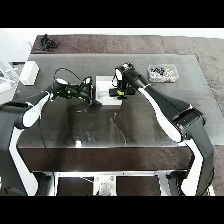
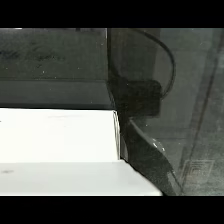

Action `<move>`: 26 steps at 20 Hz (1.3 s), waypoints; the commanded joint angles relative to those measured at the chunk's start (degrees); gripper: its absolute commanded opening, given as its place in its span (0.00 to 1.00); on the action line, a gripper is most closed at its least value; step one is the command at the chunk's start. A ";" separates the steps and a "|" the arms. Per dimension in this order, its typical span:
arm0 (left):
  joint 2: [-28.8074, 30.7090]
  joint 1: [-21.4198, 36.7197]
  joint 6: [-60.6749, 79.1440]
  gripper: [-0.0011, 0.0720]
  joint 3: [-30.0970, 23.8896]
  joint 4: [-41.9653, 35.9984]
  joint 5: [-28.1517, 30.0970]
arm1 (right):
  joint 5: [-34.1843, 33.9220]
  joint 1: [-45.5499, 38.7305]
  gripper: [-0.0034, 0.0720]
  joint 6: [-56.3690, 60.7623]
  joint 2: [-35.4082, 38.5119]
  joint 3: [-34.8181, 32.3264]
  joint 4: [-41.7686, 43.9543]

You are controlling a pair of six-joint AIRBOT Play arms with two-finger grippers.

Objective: Fold the box and place the chain.

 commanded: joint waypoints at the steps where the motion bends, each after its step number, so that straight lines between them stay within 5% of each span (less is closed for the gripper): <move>1: 0.00 -0.02 0.02 0.44 -0.02 0.00 0.07 | -1.09 0.63 0.06 -0.13 -0.04 0.07 -0.42; 3: 0.00 -0.02 0.00 0.44 -0.02 0.02 0.04 | -0.48 0.57 0.15 0.24 0.24 0.07 -1.01; 4: 0.00 -0.02 0.00 0.44 -0.02 0.00 0.07 | -0.24 0.57 0.42 0.31 0.57 0.07 -1.64; 5: 0.00 -0.02 0.02 0.44 -0.02 0.00 0.07 | -0.24 0.57 0.59 0.33 0.98 0.07 -2.40; 14: 0.02 -0.02 0.02 0.44 -0.02 0.00 0.07 | -0.55 0.28 0.59 1.36 6.84 0.17 -7.28; 20: 0.00 -0.02 0.02 0.44 -0.02 0.00 0.04 | -6.69 -0.35 0.59 -2.71 15.65 0.17 -12.76; 26: 0.00 -0.02 0.02 0.44 -0.02 0.00 0.07 | -12.20 -12.20 0.59 -10.21 17.64 -0.37 -18.05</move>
